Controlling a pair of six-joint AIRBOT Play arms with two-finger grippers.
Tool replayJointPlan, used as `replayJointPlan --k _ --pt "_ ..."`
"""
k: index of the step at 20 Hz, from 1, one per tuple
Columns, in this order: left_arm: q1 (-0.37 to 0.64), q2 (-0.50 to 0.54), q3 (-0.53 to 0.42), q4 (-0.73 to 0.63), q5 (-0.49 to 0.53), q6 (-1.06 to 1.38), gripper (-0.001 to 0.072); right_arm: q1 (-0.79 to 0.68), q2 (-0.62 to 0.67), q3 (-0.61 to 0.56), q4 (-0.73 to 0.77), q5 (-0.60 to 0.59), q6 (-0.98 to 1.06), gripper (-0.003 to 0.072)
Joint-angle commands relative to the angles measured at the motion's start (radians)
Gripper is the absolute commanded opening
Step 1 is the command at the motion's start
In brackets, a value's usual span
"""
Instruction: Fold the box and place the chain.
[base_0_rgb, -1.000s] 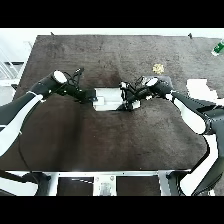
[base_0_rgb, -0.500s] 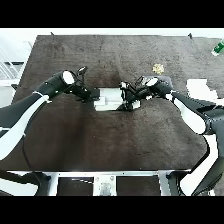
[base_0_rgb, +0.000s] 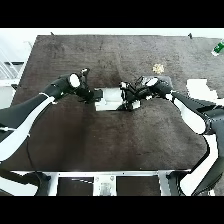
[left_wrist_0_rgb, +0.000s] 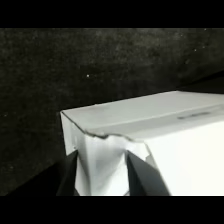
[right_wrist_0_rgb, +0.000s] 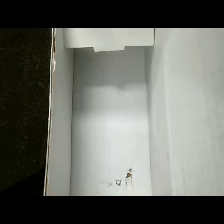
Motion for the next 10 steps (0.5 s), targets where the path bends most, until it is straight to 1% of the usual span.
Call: replayJointPlan --k 1,2,3,5,6,7,8,10 --pt "-0.019 -0.002 0.001 0.072 0.015 -0.08 0.0367 0.001 -0.001 0.0 0.0 0.0 0.0 0.0512" --pt "-0.027 -0.01 0.007 0.099 0.006 -0.114 0.0367 0.001 -0.001 0.0 0.0 0.0 0.0 0.0512" --pt "-0.032 -0.032 0.03 0.118 -0.028 -0.139 0.0367 0.001 -0.001 0.0 0.0 0.0 0.0 0.0512" --pt "-0.042 -0.089 0.103 0.139 -0.126 -0.154 0.0367 0.001 -0.001 0.0 0.0 0.0 0.0 0.0512" --pt "-0.047 -0.114 0.15 0.18 -0.187 -0.173 0.0367 0.001 -0.001 0.0 0.0 0.0 0.0 0.0512" --pt "-0.053 -0.129 0.185 0.225 -0.226 -0.198 0.0366 0.001 -0.001 0.0 0.001 0.0 0.0 0.0512" --pt "-0.057 -0.138 0.211 0.256 -0.257 -0.214 0.0366 0.001 -0.001 0.0 0.0 0.0 0.0 0.0512" --pt "-0.066 -0.153 0.243 0.284 -0.275 -0.234 0.0366 0.001 -0.001 0.0 0.0 0.0 0.0 0.0512"
